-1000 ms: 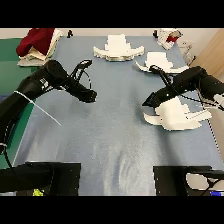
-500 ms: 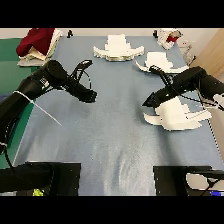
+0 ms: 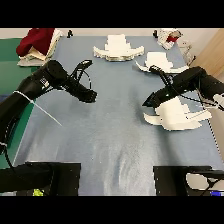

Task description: Fold the box.

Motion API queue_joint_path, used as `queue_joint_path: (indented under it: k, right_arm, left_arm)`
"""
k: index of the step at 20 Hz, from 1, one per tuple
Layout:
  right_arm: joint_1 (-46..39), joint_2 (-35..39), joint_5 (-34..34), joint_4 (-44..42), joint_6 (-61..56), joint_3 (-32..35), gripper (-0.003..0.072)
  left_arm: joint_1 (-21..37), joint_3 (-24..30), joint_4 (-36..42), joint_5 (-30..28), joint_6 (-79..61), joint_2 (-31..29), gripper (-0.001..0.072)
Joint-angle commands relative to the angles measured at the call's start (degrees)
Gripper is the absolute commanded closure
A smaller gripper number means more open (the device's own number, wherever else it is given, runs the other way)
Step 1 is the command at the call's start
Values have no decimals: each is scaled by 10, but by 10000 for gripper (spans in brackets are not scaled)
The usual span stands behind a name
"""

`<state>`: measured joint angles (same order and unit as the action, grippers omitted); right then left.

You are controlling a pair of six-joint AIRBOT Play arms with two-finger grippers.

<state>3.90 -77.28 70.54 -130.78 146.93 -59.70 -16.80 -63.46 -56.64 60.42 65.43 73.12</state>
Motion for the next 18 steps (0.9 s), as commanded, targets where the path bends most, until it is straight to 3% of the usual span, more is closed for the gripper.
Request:
queue_joint_path:
  k: [1,9,11,15,18]
  right_arm:
    - [0,0,0,0,0,0,665]
    - [0,0,0,-2,0,0,665]
    - [0,0,0,-4,-34,0,665]
    - [2,-2,-20,-20,-330,0,666]
    - [6,-8,-37,-20,-460,0,665]
  left_arm:
    - [0,0,0,0,0,0,696]
    - [0,0,1,-3,0,0,696]
    - [0,0,1,-31,0,2,696]
    - [0,0,11,-54,0,4,696]
    - [0,0,88,-74,-1,14,696]
